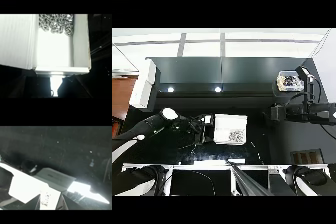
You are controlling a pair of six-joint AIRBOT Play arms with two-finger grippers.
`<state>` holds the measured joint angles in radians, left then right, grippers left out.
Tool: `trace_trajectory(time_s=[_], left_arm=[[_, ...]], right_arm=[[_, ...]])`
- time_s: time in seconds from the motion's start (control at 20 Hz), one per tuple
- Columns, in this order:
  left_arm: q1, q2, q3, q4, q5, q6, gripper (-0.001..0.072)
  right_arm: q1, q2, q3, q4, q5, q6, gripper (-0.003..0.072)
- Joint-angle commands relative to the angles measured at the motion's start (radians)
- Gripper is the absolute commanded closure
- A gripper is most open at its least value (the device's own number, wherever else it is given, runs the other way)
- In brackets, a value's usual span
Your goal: Fold the box and place the chain.
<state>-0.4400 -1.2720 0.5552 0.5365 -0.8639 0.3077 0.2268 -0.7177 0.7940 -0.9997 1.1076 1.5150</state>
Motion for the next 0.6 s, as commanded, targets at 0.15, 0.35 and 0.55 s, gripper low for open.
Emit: trace_trajectory(time_s=[0.15,0.35,0.55], left_arm=[[-0.011,-0.001,0.001,0.001,-0.011,-0.027,0.0002],[-0.038,-0.001,0.001,-0.002,-0.012,-0.051,0.0002],[-0.058,-0.001,0.001,-0.002,-0.007,-0.06,0.0002]], right_arm=[[0.0,0.0,0.001,0.0,0.023,0.0,0.0359],[0.0,0.0,0.001,0.0,0.023,0.0,0.0359],[0.0,0.0,0.001,0.0,0.024,0.0,0.0359]])
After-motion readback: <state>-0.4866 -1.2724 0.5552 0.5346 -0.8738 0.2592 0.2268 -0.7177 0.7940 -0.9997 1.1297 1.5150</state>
